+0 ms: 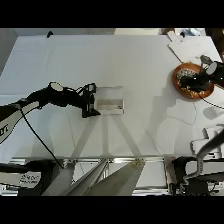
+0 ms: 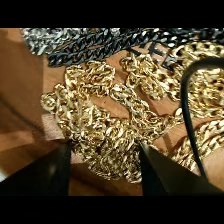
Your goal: Fold the box and place the chain.
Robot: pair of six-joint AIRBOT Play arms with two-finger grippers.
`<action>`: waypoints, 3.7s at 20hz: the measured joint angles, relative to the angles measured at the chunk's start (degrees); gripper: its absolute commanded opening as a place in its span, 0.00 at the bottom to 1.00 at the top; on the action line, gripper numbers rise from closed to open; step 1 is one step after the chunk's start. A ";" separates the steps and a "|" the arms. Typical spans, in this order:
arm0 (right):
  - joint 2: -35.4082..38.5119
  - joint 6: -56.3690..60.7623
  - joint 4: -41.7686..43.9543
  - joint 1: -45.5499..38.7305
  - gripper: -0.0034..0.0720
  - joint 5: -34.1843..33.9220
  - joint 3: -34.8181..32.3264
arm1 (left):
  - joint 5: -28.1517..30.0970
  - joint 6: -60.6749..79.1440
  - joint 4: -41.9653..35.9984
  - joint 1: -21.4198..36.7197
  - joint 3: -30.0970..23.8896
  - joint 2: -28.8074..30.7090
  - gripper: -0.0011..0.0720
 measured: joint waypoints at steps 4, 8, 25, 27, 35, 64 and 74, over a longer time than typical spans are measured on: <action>-2.43 0.11 -0.33 -0.09 0.07 -1.09 0.13 | 0.02 0.02 0.00 -0.02 0.00 0.00 0.22; -2.38 -0.98 -0.07 0.46 0.07 -1.20 0.11 | 0.02 0.02 -0.04 -0.02 0.00 0.00 0.22; 21.00 -10.88 -1.75 11.91 0.06 10.47 0.07 | 0.02 0.02 -0.15 -0.02 0.00 0.00 0.22; 22.73 -11.21 -1.77 14.80 0.06 13.64 0.07 | 0.02 0.00 -0.15 -0.02 0.00 0.00 0.22; 25.05 -3.54 -1.36 32.61 0.07 18.32 0.07 | 0.02 0.00 -0.17 -0.02 0.00 0.00 0.22; 3.85 6.88 4.33 60.24 0.35 -7.67 0.07 | 0.02 0.00 -0.17 -0.02 0.00 0.00 0.22; 11.37 2.25 1.79 56.92 0.51 -2.82 0.07 | 0.02 0.00 -0.17 -0.02 0.00 0.00 0.22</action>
